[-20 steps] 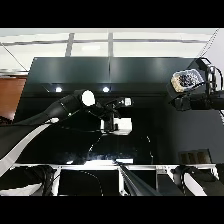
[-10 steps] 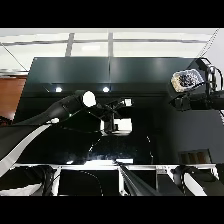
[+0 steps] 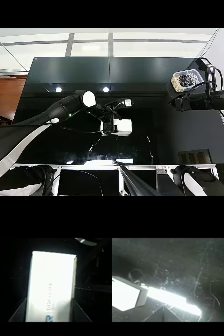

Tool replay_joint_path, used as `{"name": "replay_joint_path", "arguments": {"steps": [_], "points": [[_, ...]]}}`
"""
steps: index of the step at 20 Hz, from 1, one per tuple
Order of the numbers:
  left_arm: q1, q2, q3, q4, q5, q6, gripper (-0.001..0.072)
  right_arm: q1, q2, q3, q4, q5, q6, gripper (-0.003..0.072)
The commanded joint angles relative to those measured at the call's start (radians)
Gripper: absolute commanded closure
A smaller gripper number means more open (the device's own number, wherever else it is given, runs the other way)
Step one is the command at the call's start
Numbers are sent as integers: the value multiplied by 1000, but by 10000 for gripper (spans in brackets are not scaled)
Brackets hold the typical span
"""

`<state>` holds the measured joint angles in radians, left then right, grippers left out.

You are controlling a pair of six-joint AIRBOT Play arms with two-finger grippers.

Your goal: Fold the box and place the chain.

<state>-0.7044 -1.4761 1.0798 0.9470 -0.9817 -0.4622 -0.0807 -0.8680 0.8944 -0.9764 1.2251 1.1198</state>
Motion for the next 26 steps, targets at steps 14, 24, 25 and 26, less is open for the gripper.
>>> {"name": "replay_joint_path", "arguments": {"steps": [14, 24, 25, 26], "points": [[-11, -41, -17, 45, -3, 2, -1, 0, 1, 0, 0, 5, 7, 672], [-77, -31, -59, 129, 145, -65, 381, 0, 1, 0, 0, 5, 9, 672], [-66, -20, -59, 141, 123, -68, 420, 0, 1, 0, 0, 5, 9, 672], [-42, -6, -56, 146, 86, -70, 420, 0, 1, 0, 0, 5, 9, 672]]}}
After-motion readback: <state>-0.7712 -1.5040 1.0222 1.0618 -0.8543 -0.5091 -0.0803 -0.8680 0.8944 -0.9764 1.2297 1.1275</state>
